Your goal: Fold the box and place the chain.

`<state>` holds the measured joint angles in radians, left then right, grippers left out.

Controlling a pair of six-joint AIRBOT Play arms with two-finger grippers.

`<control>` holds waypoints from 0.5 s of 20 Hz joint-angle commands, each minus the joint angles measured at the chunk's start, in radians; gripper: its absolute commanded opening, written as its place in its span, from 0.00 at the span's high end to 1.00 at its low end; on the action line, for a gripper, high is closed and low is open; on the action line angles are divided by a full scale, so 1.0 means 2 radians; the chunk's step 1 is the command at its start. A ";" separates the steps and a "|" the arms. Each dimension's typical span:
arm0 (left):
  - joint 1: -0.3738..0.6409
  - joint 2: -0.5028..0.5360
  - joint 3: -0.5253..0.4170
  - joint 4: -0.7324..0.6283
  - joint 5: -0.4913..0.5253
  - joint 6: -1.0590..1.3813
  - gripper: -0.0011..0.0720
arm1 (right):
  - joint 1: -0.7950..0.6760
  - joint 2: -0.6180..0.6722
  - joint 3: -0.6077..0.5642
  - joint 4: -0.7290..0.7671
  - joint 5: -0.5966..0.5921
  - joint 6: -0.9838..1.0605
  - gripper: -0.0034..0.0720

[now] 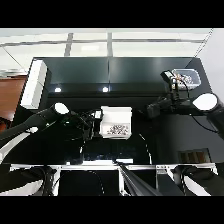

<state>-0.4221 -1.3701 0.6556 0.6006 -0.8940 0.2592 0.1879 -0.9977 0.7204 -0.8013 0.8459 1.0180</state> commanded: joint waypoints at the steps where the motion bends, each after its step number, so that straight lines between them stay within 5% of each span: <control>1: 0.000 0.000 0.000 0.000 0.001 0.000 0.54 | 0.035 -0.045 0.006 0.064 -0.124 0.061 0.01; 4: 0.000 0.000 0.000 0.000 0.000 0.000 0.53 | 0.056 -0.117 0.048 0.107 -0.099 0.037 0.01; 10: 0.000 0.000 0.005 0.000 0.002 0.000 0.53 | 0.060 -0.123 0.099 0.048 0.125 -0.261 0.01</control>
<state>-0.4225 -1.3705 0.6601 0.6022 -0.8928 0.2596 0.3008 -1.2324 0.8742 -0.6453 0.9161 0.7498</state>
